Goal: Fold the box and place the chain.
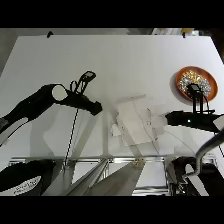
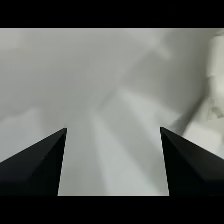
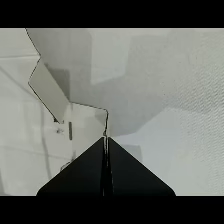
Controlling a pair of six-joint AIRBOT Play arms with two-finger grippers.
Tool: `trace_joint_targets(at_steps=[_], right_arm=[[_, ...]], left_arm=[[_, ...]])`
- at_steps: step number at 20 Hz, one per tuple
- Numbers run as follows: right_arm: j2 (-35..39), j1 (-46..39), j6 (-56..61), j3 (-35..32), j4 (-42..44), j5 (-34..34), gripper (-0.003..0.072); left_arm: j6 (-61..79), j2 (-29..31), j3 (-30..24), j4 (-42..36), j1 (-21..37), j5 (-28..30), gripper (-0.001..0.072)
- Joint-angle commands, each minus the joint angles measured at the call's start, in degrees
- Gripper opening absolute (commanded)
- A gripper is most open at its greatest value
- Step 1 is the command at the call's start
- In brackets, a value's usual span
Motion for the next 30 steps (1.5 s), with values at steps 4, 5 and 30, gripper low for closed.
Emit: trace_joint_targets(at_steps=[4, 5, 30], right_arm=[[0.1, 0.1, 0.0, -0.1, 0.0, 0.1, 0.0019], [0.1, 0.1, 0.0, -0.1, 0.0, 0.1, 0.0019], [0.1, 0.1, 0.0, -0.1, 0.0, 0.3, 0.0019]], left_arm=[[24.1, -4.7, 0.0, -24.3, -0.3, 0.1, 0.065], [25.0, -5.6, 0.0, -24.3, -0.6, -0.5, 0.0647], [41.1, -20.1, 7.1, -32.5, -8.7, -7.3, 0.0316]])
